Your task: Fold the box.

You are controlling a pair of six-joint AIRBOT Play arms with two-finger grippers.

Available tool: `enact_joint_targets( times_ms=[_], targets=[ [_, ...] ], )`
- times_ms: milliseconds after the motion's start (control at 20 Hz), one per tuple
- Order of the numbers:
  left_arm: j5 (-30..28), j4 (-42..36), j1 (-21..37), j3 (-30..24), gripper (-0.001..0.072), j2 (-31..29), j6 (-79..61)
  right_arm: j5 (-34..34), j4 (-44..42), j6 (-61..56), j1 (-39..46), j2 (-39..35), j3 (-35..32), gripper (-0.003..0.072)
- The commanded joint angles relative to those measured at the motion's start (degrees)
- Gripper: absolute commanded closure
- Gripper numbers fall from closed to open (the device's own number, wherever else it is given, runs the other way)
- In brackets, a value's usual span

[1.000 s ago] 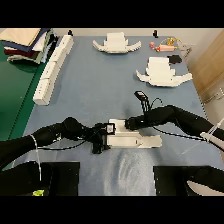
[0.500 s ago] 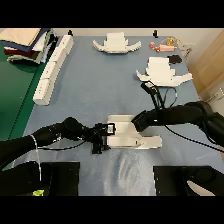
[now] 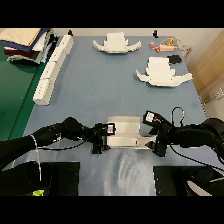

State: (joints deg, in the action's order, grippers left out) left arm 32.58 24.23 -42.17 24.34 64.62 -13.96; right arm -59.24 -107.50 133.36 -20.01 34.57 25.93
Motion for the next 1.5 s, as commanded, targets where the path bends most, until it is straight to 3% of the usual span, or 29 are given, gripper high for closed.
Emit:
enact_joint_targets(
  times_ms=[0,250,500,550,600,900,1450],
  targets=[
    [-0.02,0.0,0.0,0.02,0.0188,0.02,0.02,5.42,1.64,11.89,-0.17,2.25,-3.15,0.0143],
    [0.0,-0.02,0.0,0.02,0.0188,0.02,0.02,9.86,0.11,13.35,-0.46,9.73,-3.15,0.0144],
    [0.0,0.0,0.0,0.0,0.0188,0.02,0.02,12.24,-4.96,17.75,-0.46,10.8,-2.93,0.0177],
    [-0.02,-0.02,0.0,0.02,0.0188,0.02,0.02,12.24,-6.95,19.34,-0.46,10.8,-2.93,0.0238],
    [-0.02,0.0,0.0,0.02,0.0188,0.02,0.02,12.22,-8.83,20.44,-0.46,10.8,-2.93,0.0394],
    [-0.02,0.0,0.0,0.02,0.0188,0.02,0.02,12.17,-12.35,20.76,-0.46,10.84,-2.93,0.0599],
    [-0.02,0.0,0.0,0.02,0.0188,0.02,0.02,12.7,-15.02,20.79,-2.03,12.72,-2.93,0.0591]
  ],
)
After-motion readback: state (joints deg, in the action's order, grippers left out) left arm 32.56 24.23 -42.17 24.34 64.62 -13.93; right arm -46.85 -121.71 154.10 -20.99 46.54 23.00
